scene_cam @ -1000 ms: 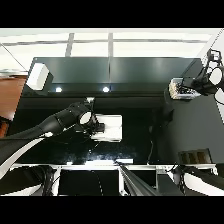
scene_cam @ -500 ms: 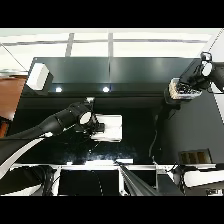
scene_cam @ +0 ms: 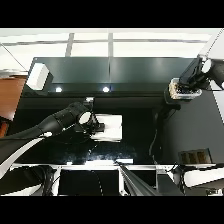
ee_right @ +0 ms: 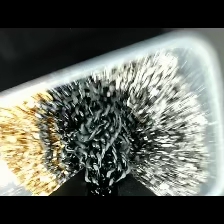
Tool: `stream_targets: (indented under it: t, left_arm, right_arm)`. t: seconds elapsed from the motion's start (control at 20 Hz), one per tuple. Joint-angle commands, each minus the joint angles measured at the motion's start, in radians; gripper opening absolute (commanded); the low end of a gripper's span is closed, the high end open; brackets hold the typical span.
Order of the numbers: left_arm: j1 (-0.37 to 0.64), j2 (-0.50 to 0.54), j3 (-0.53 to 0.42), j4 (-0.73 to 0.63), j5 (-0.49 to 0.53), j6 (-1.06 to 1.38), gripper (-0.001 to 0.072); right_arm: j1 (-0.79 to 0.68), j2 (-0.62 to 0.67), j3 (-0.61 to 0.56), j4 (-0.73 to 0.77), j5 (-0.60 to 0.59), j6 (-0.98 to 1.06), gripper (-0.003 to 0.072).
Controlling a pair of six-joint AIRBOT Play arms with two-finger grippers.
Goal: Fold the box and place the chain.
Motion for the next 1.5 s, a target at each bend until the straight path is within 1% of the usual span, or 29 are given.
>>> stream_targets:
  t: [0.0, 0.15, 0.4, 0.5, 0.65, 0.75, 0.9, 1.05, 1.2, 1.3, 1.45]
  left_arm:
    - [0.001, 0.0, 0.0, 0.001, 0.002, 0.0, 0.0027]
    - [0.001, 0.0, 0.0, -0.001, 0.002, 0.0, 0.0027]
    - [0.001, 0.0, 0.0, -0.002, 0.0, 0.001, 0.0027]
    - [0.001, 0.0, 0.0, -0.002, 0.0, 0.001, 0.0027]
    - [0.001, 0.0, 0.0, -0.001, 0.002, 0.001, 0.0027]
    - [0.001, 0.0, 0.0, 0.003, 0.006, 0.001, 0.0027]
    - [0.001, 0.0, 0.0, 0.003, 0.009, 0.001, 0.0027]
    - [0.001, 0.0, 0.0, 0.002, 0.008, 0.001, 0.0027]
    - [0.001, 0.0, 0.0, 0.002, 0.006, 0.001, 0.0027]
    - [0.001, 0.0, 0.0, 0.002, 0.006, 0.001, 0.0027]
    - [0.001, 0.0, 0.0, 0.0, 0.006, 0.001, 0.0027]
  right_arm:
    - [0.0, 0.083, 0.076, 0.022, 0.058, -0.048, 0.0021]
    - [0.001, 0.229, 0.083, 0.071, 0.034, -0.075, 0.002]
    - [0.029, 0.494, 0.083, 0.19, 0.056, -0.178, 0.0019]
    - [0.055, 0.584, 0.083, 0.242, 0.11, -0.214, 0.0019]
    - [0.111, 0.672, 0.083, 0.337, 0.257, -0.261, 0.002]
    - [0.179, 0.701, 0.083, 0.395, 0.34, -0.272, 0.002]
    - [0.344, 0.712, 0.082, 0.431, 0.357, -0.262, 0.002]
    - [0.532, 0.711, 0.073, 0.441, 0.339, -0.221, 0.002]
    - [0.698, 0.708, 0.043, 0.439, 0.281, -0.178, 0.002]
    - [0.768, 0.699, 0.019, 0.441, 0.26, -0.161, 0.0019]
    - [0.833, 0.673, -0.002, 0.462, 0.24, -0.155, 0.002]
